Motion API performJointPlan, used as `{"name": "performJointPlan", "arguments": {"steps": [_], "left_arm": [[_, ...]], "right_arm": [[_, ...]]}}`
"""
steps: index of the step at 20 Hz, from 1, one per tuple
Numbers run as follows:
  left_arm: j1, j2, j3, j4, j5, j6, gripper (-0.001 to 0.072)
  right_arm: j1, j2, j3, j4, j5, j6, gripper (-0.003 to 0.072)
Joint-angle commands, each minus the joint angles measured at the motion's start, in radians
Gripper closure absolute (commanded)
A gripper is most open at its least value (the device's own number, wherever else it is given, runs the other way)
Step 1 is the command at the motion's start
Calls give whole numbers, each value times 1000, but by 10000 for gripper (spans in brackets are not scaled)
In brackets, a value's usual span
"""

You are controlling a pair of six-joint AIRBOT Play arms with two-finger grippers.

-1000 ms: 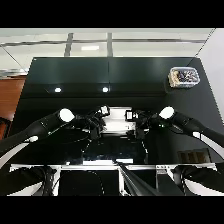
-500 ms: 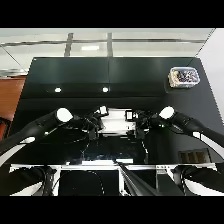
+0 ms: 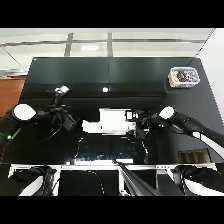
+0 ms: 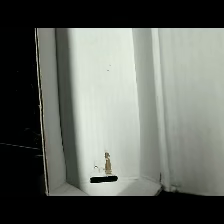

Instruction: Fold the box and place the chain.

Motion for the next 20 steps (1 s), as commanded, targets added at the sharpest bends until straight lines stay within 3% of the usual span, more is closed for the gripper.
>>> {"name": "performJointPlan", "arguments": {"steps": [1, 4, 11, 20], "left_arm": [[167, -47, -54, -54, -52, -441, 682], [217, -193, -80, -384, -158, -226, 683], [15, -341, -73, -411, -14, -195, 682], [13, -383, -41, -528, -74, 39, 681]], "right_arm": [[1, 0, 1, 0, 1, 0, 484], [1, 0, 1, 0, 1, 0, 485], [1, 0, 1, 1, 0, 0, 484], [1, 0, 1, 1, 0, 0, 485]]}}
